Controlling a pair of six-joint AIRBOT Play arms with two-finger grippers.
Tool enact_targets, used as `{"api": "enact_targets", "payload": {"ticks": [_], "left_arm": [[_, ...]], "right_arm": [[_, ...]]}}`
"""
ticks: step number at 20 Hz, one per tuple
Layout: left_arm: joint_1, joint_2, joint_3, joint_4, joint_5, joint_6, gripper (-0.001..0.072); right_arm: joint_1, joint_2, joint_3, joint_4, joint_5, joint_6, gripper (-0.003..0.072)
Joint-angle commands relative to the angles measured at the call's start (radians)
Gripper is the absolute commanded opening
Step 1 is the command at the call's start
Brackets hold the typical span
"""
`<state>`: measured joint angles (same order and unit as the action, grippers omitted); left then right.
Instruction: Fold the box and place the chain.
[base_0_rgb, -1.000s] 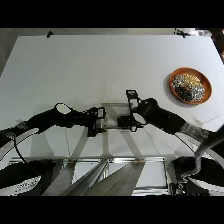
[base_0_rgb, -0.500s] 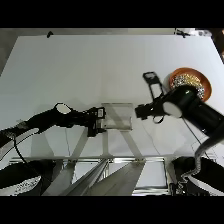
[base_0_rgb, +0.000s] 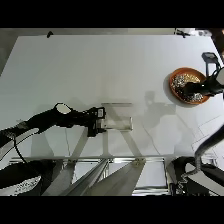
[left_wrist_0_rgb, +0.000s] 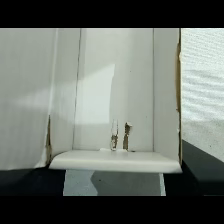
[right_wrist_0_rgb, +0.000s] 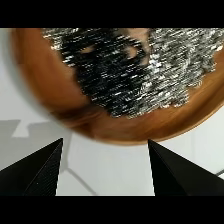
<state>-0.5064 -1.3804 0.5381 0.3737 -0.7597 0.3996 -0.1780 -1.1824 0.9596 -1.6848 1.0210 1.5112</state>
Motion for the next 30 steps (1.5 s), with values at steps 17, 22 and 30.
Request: {"api": "enact_targets", "payload": {"ticks": [17, 22, 30], "left_arm": [[0.0, 0.0, 0.0, 0.0, 0.0, 0.0, 0.0143], [0.0, 0.0, 0.0, 0.0, 0.0, 0.0, 0.0143], [0.0, 0.0, 0.0, 0.0, 0.0, 0.0, 0.0143]], "right_arm": [[-0.097, -0.301, 0.002, 0.195, -0.163, -0.211, 0.046], [-0.097, -0.28, 0.002, 0.241, -0.165, -0.211, 0.0136], [-0.097, -0.056, 0.002, 0.242, -0.148, -0.211, 0.0011]]}}
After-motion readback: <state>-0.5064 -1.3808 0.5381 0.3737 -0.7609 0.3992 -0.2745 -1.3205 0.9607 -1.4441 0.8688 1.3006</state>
